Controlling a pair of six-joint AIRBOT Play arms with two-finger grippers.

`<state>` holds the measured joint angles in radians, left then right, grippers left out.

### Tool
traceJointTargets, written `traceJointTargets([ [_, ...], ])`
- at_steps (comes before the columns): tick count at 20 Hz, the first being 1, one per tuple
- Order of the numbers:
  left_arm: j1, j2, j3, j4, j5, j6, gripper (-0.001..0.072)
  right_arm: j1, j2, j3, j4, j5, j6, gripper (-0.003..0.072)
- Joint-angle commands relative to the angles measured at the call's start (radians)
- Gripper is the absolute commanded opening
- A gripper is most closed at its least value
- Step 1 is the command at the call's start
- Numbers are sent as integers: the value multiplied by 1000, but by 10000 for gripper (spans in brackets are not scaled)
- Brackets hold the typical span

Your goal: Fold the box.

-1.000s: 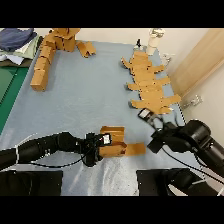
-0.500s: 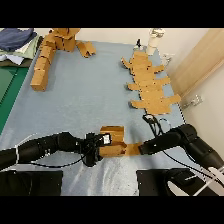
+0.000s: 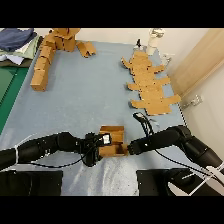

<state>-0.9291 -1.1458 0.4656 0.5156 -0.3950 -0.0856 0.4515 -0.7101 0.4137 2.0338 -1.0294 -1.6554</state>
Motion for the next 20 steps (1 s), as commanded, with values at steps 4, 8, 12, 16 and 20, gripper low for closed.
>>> traceJointTargets([
  [4,0,0,1,0,0,0,446,12,59,28,-62,-77,60,1],
  [8,0,0,1,0,0,0,446,11,55,27,-308,-79,201,1],
  [12,0,0,1,0,0,0,446,8,-14,8,-448,-76,268,0],
  [16,0,0,0,0,0,0,445,9,-88,-27,-370,-7,234,1],
  [20,0,0,0,0,0,0,446,10,-92,-27,-172,0,150,0],
])
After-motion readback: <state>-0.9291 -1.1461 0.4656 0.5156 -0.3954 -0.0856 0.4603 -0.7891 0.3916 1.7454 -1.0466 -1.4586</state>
